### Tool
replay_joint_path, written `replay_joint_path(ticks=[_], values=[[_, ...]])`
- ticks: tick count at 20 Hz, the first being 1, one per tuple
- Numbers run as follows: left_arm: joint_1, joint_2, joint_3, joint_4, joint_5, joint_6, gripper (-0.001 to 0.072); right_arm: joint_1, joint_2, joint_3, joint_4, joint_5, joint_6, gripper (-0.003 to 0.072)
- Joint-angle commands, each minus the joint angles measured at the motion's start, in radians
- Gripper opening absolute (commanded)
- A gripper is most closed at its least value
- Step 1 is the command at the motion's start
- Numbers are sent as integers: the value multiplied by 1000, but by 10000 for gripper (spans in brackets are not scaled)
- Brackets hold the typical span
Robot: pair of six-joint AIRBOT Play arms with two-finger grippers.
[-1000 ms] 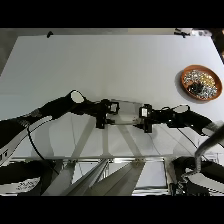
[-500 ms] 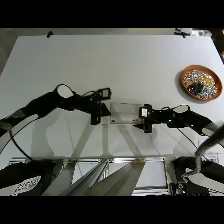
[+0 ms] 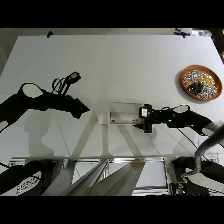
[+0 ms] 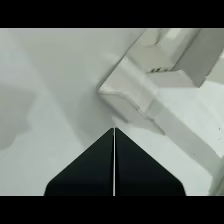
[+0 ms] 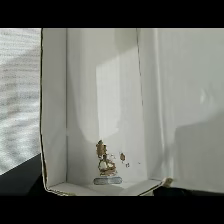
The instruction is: Fold the box and place the chain.
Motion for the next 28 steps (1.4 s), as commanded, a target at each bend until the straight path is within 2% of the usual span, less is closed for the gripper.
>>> replay_joint_path(ticks=[1, 6, 11, 17, 21, 28], values=[[16, -38, -29, 68, -10, -272, 3, 0, 0, 0, 0, 1, 0, 416], [-74, -180, -28, -12, 86, -288, 3, 0, 0, 0, 0, 0, 0, 416], [-141, -239, -28, -25, 136, -326, 3, 0, 0, 0, 0, 0, 0, 416], [-194, -246, -28, -76, 186, -321, 3, 0, 0, 0, 0, 0, 0, 416], [-207, -245, -28, -134, 167, -273, 4, 0, 0, 0, 0, 0, 0, 416], [-207, -228, -28, -143, 143, -253, 4, 0, 0, 0, 0, 0, 0, 416]])
